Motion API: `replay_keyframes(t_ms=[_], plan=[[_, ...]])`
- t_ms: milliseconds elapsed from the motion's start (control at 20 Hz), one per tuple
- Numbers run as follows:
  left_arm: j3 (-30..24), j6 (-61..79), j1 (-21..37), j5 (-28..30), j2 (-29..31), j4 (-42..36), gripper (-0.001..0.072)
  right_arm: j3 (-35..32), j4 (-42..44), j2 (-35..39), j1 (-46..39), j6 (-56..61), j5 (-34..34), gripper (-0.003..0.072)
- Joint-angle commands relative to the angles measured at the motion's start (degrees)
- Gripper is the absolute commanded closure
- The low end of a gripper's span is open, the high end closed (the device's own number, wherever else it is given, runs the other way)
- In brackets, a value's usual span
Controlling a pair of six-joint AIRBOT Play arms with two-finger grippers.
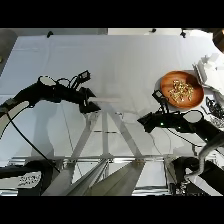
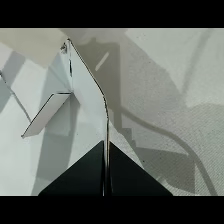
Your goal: Fold the box and place the chain.
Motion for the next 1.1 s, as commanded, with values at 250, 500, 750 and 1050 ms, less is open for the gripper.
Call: replay_keyframes(t_ms=[250, 500, 750, 1050], plan=[[0.0, 0.2, -0.1, -0.6, -1.5, -1.6, 0.0702, 0.0, 0.0, 0.0, 0.0, 0.0, 0.0, 0.0672], [0.0, 0.2, -0.2, -3.7, -1.5, -1.6, 0.0702, 0.0, 0.0, 0.0, 0.0, 0.0, 0.0, 0.0672], [0.0, 0.2, -0.2, -4.3, -1.5, -1.6, 0.0223, 0.0, 0.0, 0.0, 0.0, 0.0, 0.0, 0.0672], [0.0, 2.3, -0.7, -4.0, -1.5, -1.7, 0.0156, 0.0, 0.0, 0.0, 0.0, 0.0, 0.0, 0.0672]])
